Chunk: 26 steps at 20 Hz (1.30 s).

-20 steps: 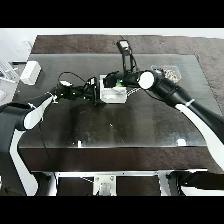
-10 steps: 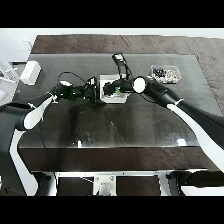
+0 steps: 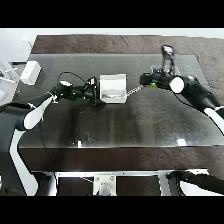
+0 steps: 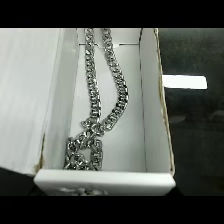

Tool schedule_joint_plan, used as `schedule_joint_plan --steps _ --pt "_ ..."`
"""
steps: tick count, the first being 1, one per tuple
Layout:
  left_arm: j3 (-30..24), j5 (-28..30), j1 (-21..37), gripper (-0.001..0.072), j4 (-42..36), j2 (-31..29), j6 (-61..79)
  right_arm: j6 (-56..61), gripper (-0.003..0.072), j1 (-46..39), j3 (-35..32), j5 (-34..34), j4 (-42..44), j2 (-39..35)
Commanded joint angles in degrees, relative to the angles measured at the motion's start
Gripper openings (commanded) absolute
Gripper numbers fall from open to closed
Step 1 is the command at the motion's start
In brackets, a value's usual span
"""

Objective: Fold the box and place the chain.

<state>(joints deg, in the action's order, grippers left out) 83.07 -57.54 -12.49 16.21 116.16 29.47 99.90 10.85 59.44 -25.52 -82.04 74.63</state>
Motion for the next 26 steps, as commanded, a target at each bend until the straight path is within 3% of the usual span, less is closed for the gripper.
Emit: schedule_joint_plan --steps 1,8,14,20,24,25,26 --pt "0.0 0.0 0.0 0.0536 0.0 0.0 0.0 3.4 0.0487 -7.6 -6.8 9.3 3.1 1.6" --pt "0.0 0.0 0.0 0.0536 0.0 0.0 0.0 3.4 0.0527 -8.2 -3.3 21.5 8.6 16.5" --pt "0.0 0.0 0.0 0.0536 0.0 0.0 0.0 3.4 0.0527 -6.4 7.6 20.7 13.1 25.8" --pt "0.0 0.0 0.0 0.0536 0.0 0.0 0.0 3.4 0.0492 -6.1 10.3 20.9 16.9 28.6" --pt "0.0 0.0 0.0 0.0536 0.0 0.0 0.0 3.4 0.0169 -5.5 10.3 23.5 17.1 28.7" --pt "0.0 0.0 0.0 0.0535 0.0 0.0 0.0 3.4 0.0006 -5.2 10.3 24.7 17.1 28.7" --pt "0.0 0.0 0.0 0.0536 0.0 0.0 0.0 3.4 0.0012 -5.2 10.3 25.8 17.1 28.7"
